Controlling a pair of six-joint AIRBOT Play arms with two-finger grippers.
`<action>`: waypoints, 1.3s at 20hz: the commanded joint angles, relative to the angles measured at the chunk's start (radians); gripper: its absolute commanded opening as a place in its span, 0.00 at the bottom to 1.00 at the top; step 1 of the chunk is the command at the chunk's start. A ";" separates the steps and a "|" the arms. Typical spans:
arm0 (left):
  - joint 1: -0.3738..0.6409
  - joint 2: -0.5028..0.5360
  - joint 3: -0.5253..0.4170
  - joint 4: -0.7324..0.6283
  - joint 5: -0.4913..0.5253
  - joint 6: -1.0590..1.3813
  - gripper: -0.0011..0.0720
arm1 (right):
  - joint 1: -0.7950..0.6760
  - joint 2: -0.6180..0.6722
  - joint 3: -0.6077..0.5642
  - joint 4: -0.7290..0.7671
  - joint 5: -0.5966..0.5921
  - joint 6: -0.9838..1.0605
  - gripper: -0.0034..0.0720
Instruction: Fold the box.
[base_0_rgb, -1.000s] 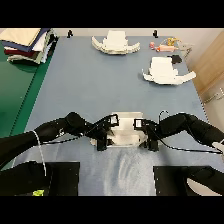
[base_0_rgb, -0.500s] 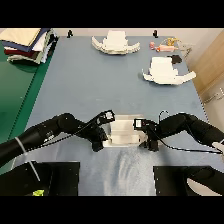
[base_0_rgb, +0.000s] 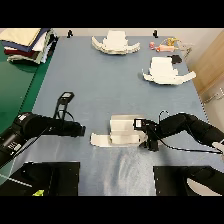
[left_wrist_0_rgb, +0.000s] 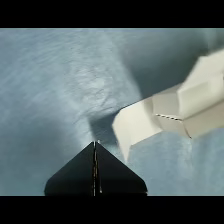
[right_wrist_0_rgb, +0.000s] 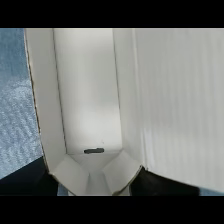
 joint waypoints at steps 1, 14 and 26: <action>0.141 0.008 -0.037 -0.021 -0.119 -0.147 0.04 | 0.000 0.001 0.001 0.000 0.000 0.000 0.77; -0.196 -0.323 -0.114 -0.344 0.371 -0.060 0.04 | 0.000 0.001 0.001 0.000 0.000 0.000 0.77; -0.204 -0.327 0.022 -0.425 0.327 0.075 0.04 | 0.000 0.001 0.001 0.000 0.000 0.000 0.77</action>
